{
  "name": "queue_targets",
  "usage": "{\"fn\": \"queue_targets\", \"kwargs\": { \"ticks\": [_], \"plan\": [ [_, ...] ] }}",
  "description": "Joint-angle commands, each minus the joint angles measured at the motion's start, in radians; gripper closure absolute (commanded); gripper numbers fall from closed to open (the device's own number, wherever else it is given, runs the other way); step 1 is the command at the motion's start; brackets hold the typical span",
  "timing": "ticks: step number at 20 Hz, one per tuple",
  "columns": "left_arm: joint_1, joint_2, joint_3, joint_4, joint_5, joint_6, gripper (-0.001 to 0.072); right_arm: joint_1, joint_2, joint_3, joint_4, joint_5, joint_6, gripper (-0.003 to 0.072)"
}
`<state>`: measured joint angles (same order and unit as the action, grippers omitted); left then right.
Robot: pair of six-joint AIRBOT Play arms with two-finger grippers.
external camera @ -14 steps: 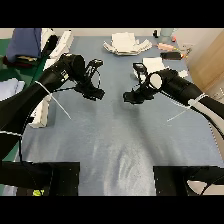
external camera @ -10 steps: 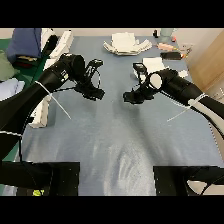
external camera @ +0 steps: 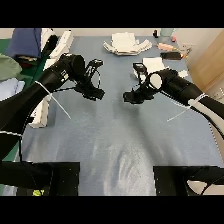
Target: Fold the box.
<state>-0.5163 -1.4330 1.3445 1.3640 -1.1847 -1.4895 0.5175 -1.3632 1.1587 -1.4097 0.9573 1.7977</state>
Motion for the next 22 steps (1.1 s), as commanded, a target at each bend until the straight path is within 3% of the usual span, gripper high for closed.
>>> {"fn": "queue_targets", "kwargs": {
  "ticks": [1,6,7,12,13,14,22],
  "plan": [
    [0.000,-0.001,0.000,0.000,0.000,0.000,0.0696,0.000,-0.001,0.001,0.002,-0.045,0.000,0.0682],
    [-0.001,-0.001,0.000,0.000,0.000,0.000,0.0696,-0.030,-0.005,0.018,-0.033,-0.076,0.001,0.0663],
    [-0.001,-0.001,0.000,0.000,0.000,0.000,0.0696,-0.064,-0.010,0.045,-0.052,-0.068,0.001,0.0582],
    [-0.001,-0.001,0.000,0.000,0.000,0.000,0.0696,-0.369,-0.100,0.294,-0.043,-0.012,-0.095,0.0479],
    [-0.001,-0.001,0.000,0.000,0.000,0.000,0.0696,-0.431,-0.135,0.354,-0.026,0.004,-0.119,0.0340],
    [-0.001,-0.001,0.000,0.000,0.000,0.000,0.0696,-0.494,-0.181,0.420,0.007,0.028,-0.145,0.0300],
    [-0.002,-0.001,0.000,0.000,0.000,0.000,0.0696,-0.812,-0.578,0.771,0.376,0.156,-0.298,0.0300]
  ]
}}
